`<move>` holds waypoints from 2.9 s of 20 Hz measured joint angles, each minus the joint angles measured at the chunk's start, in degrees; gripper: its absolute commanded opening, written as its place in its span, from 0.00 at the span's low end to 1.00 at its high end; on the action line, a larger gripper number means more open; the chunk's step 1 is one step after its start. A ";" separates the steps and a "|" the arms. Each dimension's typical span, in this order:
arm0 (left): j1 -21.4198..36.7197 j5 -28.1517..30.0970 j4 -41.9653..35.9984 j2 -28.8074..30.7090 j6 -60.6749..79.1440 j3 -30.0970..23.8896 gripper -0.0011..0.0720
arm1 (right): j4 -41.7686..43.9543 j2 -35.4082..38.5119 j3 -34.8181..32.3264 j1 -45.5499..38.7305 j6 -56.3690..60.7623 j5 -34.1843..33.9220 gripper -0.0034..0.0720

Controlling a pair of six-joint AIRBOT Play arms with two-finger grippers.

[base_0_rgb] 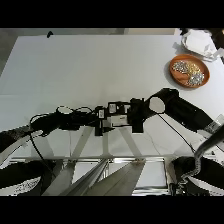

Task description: Fold the box and place the chain.

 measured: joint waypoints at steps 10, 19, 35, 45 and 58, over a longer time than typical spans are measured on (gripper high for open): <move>-0.02 -0.09 0.00 0.00 0.04 0.00 0.57 | 1.14 -0.02 -2.03 1.25 -1.16 0.02 0.43; -0.02 -0.04 -0.09 0.00 0.02 0.00 0.57 | 1.49 0.87 -2.16 1.27 -1.25 0.50 0.44; 0.00 0.11 -0.09 0.00 -0.02 0.00 0.57 | 21.88 4.22 -4.59 -7.26 -7.06 -4.52 0.06; 0.00 0.13 -0.07 0.00 -0.02 0.00 0.57 | 47.89 3.52 -19.43 -17.55 -26.25 -7.63 0.06; 0.00 0.11 0.04 0.00 0.02 0.00 0.57 | 53.68 -3.61 -23.71 -18.14 -33.79 -7.91 0.06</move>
